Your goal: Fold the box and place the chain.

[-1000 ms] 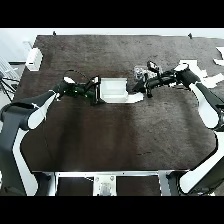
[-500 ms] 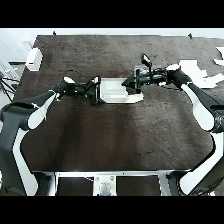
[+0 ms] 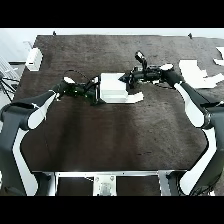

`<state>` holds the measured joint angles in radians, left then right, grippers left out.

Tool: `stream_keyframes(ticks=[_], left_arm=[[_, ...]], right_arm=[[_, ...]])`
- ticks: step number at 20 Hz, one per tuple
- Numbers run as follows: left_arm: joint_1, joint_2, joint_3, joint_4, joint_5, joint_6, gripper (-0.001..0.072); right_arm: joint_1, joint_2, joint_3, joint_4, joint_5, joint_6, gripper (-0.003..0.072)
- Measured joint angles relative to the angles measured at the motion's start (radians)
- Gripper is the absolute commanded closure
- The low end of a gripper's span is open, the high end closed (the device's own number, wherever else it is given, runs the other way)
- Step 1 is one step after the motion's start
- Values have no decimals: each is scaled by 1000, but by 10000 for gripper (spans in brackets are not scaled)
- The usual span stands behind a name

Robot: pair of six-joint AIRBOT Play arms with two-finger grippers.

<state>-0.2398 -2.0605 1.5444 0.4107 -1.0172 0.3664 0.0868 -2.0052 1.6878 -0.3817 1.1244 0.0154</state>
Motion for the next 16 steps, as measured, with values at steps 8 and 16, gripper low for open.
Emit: stream_keyframes(ticks=[8, 16], left_arm=[[-2, 0, 0, 0, -6, 0, 200], [-2, 0, 0, -1, -5, 0, 200]], right_arm=[[18, -64, 51, -153, -13, 103, 679], [14, -36, 125, -197, -6, 109, 677]])
